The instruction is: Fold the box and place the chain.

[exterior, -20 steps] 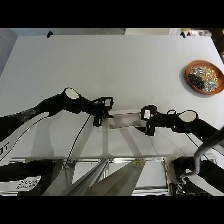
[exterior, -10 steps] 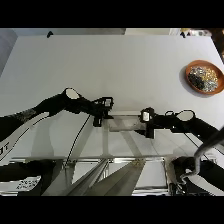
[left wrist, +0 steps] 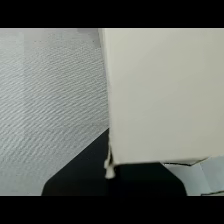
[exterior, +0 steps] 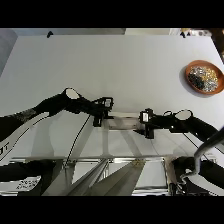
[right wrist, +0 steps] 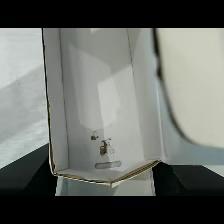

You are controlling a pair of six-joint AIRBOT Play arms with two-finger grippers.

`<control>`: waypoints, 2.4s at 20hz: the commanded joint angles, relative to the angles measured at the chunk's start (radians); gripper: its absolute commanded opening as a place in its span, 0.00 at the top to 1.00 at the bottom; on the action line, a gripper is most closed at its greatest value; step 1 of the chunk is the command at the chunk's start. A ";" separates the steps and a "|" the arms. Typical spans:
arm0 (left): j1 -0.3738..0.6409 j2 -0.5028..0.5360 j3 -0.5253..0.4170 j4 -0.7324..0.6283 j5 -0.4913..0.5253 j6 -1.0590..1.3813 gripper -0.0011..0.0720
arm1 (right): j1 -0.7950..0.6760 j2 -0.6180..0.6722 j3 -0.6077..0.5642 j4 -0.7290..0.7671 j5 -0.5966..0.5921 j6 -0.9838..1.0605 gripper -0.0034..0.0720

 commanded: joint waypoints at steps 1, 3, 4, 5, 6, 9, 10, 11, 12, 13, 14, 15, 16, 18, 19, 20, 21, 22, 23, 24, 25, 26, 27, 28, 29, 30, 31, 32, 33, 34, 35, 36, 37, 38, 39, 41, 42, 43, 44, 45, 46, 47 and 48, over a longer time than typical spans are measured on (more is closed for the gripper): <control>0.000 0.000 0.001 0.000 0.002 -0.001 0.97 | 0.000 -0.033 -0.001 0.009 -0.026 -0.037 0.30; 0.000 0.000 0.001 0.000 0.002 -0.001 0.97 | 0.001 -0.034 -0.001 0.010 -0.044 -0.037 0.36; 0.000 0.000 0.001 0.000 0.002 -0.001 0.97 | 0.000 -0.034 -0.001 0.010 -0.044 -0.037 0.37; 0.000 0.000 0.001 0.000 0.002 -0.001 0.97 | 0.001 -0.035 -0.001 0.010 -0.044 -0.037 0.38; 0.000 0.000 0.001 0.000 0.002 -0.001 0.97 | 0.001 -0.035 -0.001 0.009 -0.044 -0.037 0.42; 0.000 0.000 0.001 -0.001 0.002 -0.001 0.97 | 0.000 -0.035 -0.001 0.009 -0.044 -0.037 0.49; 0.000 0.000 0.001 0.000 0.002 -0.001 0.97 | 0.000 -0.035 -0.001 0.008 -0.044 -0.037 0.51; 0.000 0.000 0.000 -0.001 0.002 -0.001 0.97 | 0.000 -0.035 -0.001 0.008 -0.043 -0.037 0.51; 0.000 0.000 0.000 0.000 0.002 -0.001 0.97 | 0.001 -0.035 -0.001 0.005 -0.043 -0.032 0.51; 0.000 0.000 0.001 0.000 0.002 -0.001 0.97 | 0.000 -0.035 -0.001 0.005 -0.043 -0.033 0.50; 0.000 0.000 0.000 0.000 0.002 -0.001 0.97 | 0.000 -0.034 -0.001 0.005 -0.043 -0.033 0.50; 0.000 0.000 0.000 -0.001 0.002 -0.001 0.97 | 0.000 -0.034 -0.001 0.005 -0.043 -0.033 0.50; 0.000 0.000 0.001 -0.001 0.002 -0.001 0.97 | 0.000 -0.034 -0.001 0.005 -0.043 -0.033 0.50; 0.000 0.000 0.001 -0.001 0.002 -0.001 0.97 | 0.000 -0.034 -0.001 0.004 -0.039 -0.033 0.50; 0.000 0.000 0.001 0.000 0.002 -0.001 0.97 | 0.000 -0.034 -0.001 0.004 -0.040 -0.033 0.50; 0.000 0.000 0.001 0.000 0.002 -0.001 0.97 | 0.000 -0.034 -0.001 0.004 -0.040 -0.033 0.50; 0.000 0.000 0.000 -0.001 0.002 -0.001 0.97 | 0.000 -0.034 -0.001 0.005 -0.039 -0.033 0.50; 0.000 0.000 0.001 0.000 0.002 -0.001 0.97 | 0.000 -0.034 -0.001 0.004 -0.040 -0.033 0.50; 0.000 0.000 0.001 0.000 0.002 -0.001 0.97 | 0.000 -0.034 -0.001 0.004 -0.040 -0.033 0.50; 0.000 0.000 0.001 -0.001 0.002 -0.001 0.97 | 0.000 -0.034 -0.001 0.004 -0.040 -0.033 0.50; 0.000 0.000 0.000 0.000 0.002 -0.001 0.97 | 0.000 -0.034 -0.001 0.004 -0.040 -0.033 0.50; 0.000 0.000 0.000 0.000 0.002 -0.001 0.97 | 0.000 -0.034 -0.001 0.004 -0.040 -0.033 0.50; 0.000 0.000 0.000 0.000 0.002 -0.001 0.97 | 0.000 -0.034 -0.001 0.004 -0.040 -0.033 0.50; 0.000 0.000 0.000 -0.001 0.002 -0.001 0.97 | 0.000 -0.034 -0.001 0.004 -0.040 -0.033 0.50; 0.000 0.000 0.001 -0.001 0.002 -0.001 0.97 | 0.000 -0.034 -0.001 0.004 -0.040 -0.033 0.50; 0.000 0.000 0.001 -0.001 0.002 -0.001 0.97 | 0.000 -0.034 -0.001 0.004 -0.040 -0.033 0.50; 0.000 0.000 0.001 -0.001 0.002 -0.001 0.97 | 0.000 -0.034 -0.001 0.004 -0.040 -0.033 0.50; 0.000 0.000 0.001 -0.001 0.002 0.000 0.97 | 0.000 -0.034 -0.001 0.004 -0.040 -0.033 0.50; -0.001 0.000 0.001 -0.005 0.008 0.000 0.97 | 0.000 -0.034 -0.001 0.004 -0.040 -0.033 0.50; -0.002 0.000 0.001 -0.005 0.008 0.000 0.97 | 0.000 -0.034 -0.001 0.004 -0.040 -0.033 0.50; -0.002 0.000 0.001 -0.005 0.008 0.000 0.97 | 0.000 -0.034 -0.001 0.004 -0.040 -0.033 0.50; -0.001 0.000 0.000 -0.005 0.006 -0.001 0.97 | 0.000 -0.034 -0.001 0.004 -0.040 -0.033 0.50; -0.002 0.000 0.001 -0.005 0.002 -0.002 0.97 | 0.000 -0.034 -0.001 0.004 -0.040 -0.033 0.50; -0.001 0.000 0.000 -0.003 -0.008 -0.005 0.97 | 0.000 -0.034 -0.001 0.004 -0.040 -0.033 0.50; -0.001 0.002 0.001 -0.004 -0.012 -0.005 0.97 | 0.000 -0.034 -0.001 0.004 -0.040 -0.033 0.50; 0.001 0.012 0.001 0.000 -0.022 -0.005 0.61 | 0.000 -0.034 -0.001 0.004 -0.040 -0.033 0.50; 0.001 0.023 0.000 0.000 -0.020 -0.017 0.36 | 0.000 -0.034 -0.001 0.004 -0.040 -0.033 0.50; 0.002 0.037 0.001 0.000 -0.019 -0.037 0.24 | 0.000 -0.034 -0.001 0.004 -0.040 -0.033 0.50; 0.002 0.054 0.001 0.001 -0.019 -0.054 0.20 | 0.000 -0.034 -0.001 0.004 -0.040 -0.033 0.50; 0.005 0.071 0.000 0.006 -0.021 -0.057 0.20 | 0.000 -0.034 -0.001 0.004 -0.040 -0.033 0.50; 0.010 0.092 0.001 0.012 -0.025 -0.059 0.20 | 0.000 -0.034 -0.001 0.004 -0.040 -0.033 0.50; 0.018 0.114 0.001 0.031 -0.027 -0.075 0.20 | 0.000 -0.034 -0.001 0.004 -0.040 -0.033 0.50; 0.028 0.137 0.001 0.061 -0.028 -0.100 0.20 | 0.000 -0.034 -0.001 0.004 -0.039 -0.033 0.50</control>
